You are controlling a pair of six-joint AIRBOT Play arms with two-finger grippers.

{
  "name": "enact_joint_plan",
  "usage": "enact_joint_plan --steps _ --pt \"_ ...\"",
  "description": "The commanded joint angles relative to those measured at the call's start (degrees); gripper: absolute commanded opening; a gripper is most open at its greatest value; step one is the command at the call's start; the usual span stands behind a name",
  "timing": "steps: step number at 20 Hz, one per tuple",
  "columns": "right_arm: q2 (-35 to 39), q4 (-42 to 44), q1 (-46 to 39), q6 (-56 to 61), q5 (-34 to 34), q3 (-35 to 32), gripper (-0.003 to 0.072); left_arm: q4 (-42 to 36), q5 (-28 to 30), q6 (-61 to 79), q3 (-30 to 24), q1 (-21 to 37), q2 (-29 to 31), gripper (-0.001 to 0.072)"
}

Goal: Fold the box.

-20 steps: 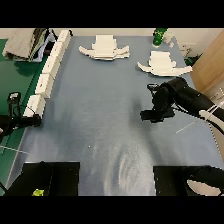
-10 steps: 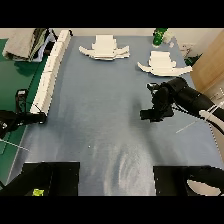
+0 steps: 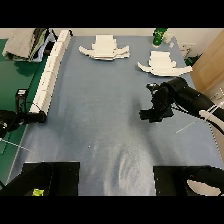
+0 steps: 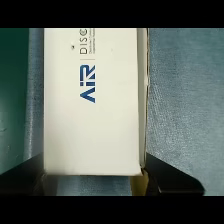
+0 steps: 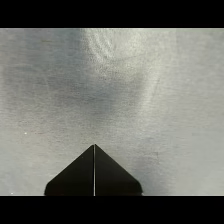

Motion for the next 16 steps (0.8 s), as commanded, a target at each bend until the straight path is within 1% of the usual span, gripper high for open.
enact_joint_plan --steps 1,4,5,6,7,10,12,13,14,16 --pt "0.0 0.1 0.0 0.0 0.0 0.0 0.0003 -0.3 0.4 0.0 0.0 0.0 0.0 0.028" --pt "0.0 0.1 0.0 0.0 0.0 0.0 0.0003 0.0 0.4 0.0 0.0 0.0 0.0 0.0282" --pt "0.0 0.1 0.0 0.0 0.0 0.0 0.0003 0.0 0.3 0.0 0.0 0.0 0.0 0.034" --pt "0.0 0.1 0.0 0.0 0.0 0.0 0.0003 0.0 0.3 0.0 0.0 0.0 0.0 0.0501" --pt "0.0 0.1 0.0 0.0 0.0 0.0 0.0003 0.0 0.3 0.0 0.0 0.0 0.0 0.0558" --pt "0.0 0.1 0.0 0.0 0.0 0.0 0.0003 1.2 -0.1 0.0 0.1 0.0 0.0 0.0559" --pt "0.0 0.1 0.0 0.0 0.0 0.0 0.0003 3.7 -1.7 -0.2 0.1 0.0 0.2 0.0561" --pt "0.0 0.1 0.0 0.0 0.0 0.0 0.0003 4.5 -2.5 -0.5 0.1 0.0 0.2 0.0618" --pt "0.0 0.1 0.0 0.0 0.0 0.0 0.0003 4.9 -3.0 -0.9 0.1 0.0 0.2 0.0708" --pt "0.0 0.2 0.0 0.0 0.0 0.0 0.0003 5.6 -3.1 -2.0 0.2 0.0 0.5 0.0708"
